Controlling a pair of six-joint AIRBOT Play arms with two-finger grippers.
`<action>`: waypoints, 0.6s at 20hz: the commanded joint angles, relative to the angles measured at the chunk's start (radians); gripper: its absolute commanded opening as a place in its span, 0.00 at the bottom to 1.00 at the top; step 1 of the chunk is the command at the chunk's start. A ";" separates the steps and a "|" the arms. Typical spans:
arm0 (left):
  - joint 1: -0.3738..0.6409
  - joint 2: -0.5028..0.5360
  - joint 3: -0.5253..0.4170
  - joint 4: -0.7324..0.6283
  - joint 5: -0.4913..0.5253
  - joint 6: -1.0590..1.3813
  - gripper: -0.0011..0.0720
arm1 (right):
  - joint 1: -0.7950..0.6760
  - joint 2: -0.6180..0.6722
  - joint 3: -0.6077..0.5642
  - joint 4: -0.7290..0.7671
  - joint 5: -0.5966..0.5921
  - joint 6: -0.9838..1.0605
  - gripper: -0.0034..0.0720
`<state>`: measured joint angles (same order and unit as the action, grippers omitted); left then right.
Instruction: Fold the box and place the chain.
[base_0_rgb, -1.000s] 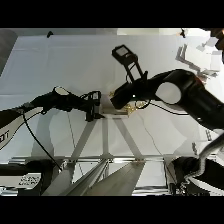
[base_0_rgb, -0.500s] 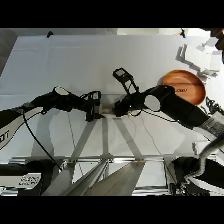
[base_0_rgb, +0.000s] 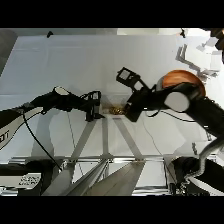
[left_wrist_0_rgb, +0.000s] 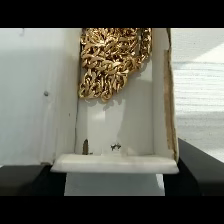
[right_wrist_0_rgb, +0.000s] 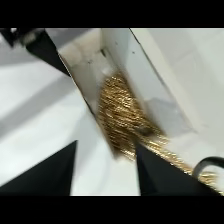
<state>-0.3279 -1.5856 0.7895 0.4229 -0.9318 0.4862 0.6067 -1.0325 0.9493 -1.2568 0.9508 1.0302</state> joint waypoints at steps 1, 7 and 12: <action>0.000 0.000 0.000 0.000 0.000 0.000 0.48 | -0.104 0.055 -0.003 0.005 0.061 -0.274 0.65; 0.000 0.000 0.000 0.000 0.000 0.000 0.48 | -0.238 -0.042 -0.089 0.027 -0.017 -0.587 0.68; 0.000 0.000 0.000 0.000 0.000 0.000 0.48 | -0.280 -0.227 -0.128 0.254 -0.083 -0.978 0.81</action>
<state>-0.3279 -1.5856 0.7895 0.4229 -0.9318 0.4862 0.3542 -1.1709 0.8402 -1.1286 0.9058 0.2974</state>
